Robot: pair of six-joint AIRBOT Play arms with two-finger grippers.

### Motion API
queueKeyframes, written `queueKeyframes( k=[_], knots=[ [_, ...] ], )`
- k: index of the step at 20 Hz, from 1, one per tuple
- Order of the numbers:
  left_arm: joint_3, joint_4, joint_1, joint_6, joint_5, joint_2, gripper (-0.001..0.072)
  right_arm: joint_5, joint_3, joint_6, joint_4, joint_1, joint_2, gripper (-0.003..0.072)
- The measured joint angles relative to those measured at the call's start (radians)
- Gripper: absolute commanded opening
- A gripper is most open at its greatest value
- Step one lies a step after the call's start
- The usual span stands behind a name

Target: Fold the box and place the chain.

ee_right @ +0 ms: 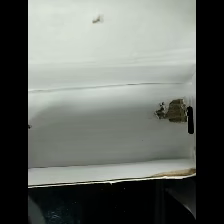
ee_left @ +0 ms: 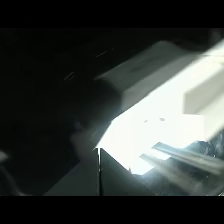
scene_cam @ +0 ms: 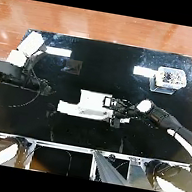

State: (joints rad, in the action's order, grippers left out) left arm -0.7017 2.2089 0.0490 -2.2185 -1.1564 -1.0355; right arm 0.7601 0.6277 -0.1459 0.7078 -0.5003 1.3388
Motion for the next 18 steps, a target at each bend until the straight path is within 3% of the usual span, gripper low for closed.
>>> queueKeyframes(
  k=[4,10,18],
  knots=[
    [0.023,-0.001,0.056,0.144,-0.036,-0.108,0.0014,0.001,0.000,0.000,0.000,0.000,0.000,0.0481],
    [0.031,0.057,0.004,0.217,-0.063,-0.295,0.0014,0.002,0.000,0.000,0.000,0.000,0.000,0.0481],
    [0.039,0.114,-0.088,0.228,-0.048,-0.370,0.0015,0.003,0.000,0.014,0.000,0.000,0.000,0.0481]
  ],
)
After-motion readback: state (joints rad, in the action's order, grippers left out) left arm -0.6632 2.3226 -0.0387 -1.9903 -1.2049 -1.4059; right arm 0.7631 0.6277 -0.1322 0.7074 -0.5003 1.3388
